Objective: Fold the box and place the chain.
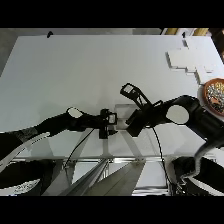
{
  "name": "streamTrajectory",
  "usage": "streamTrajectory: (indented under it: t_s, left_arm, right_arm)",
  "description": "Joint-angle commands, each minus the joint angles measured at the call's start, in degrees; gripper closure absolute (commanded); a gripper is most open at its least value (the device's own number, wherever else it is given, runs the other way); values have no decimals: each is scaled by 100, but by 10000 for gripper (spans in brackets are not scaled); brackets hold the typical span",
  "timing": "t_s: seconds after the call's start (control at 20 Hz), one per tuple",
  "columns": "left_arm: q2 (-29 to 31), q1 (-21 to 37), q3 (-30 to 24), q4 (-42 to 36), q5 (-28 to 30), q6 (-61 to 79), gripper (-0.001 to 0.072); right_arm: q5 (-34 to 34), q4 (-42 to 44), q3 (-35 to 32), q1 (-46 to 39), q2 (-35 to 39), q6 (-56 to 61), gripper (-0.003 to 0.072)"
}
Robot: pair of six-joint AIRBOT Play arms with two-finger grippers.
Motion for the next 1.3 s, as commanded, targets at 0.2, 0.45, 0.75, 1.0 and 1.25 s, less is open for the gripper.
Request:
streamTrajectory:
  t_s: [0.2,0.45,0.75,1.0,1.25]
  left_arm:
    - [0,2,0,0,0,0,659]
    - [2,2,0,-2,0,0,659]
    - [2,2,0,0,0,2,659]
    - [0,2,0,0,0,0,659]
    - [0,2,0,0,0,0,659]
  right_arm:
    - [-96,-4,-22,-186,-157,-219,480]
    - [1045,-343,-24,-1462,789,-2922,593]
    - [1276,-470,-286,-2719,551,-4784,593]
    - [378,-216,-1178,-2715,210,-6535,593]
    - [-588,619,-1816,-2715,146,-7687,567]
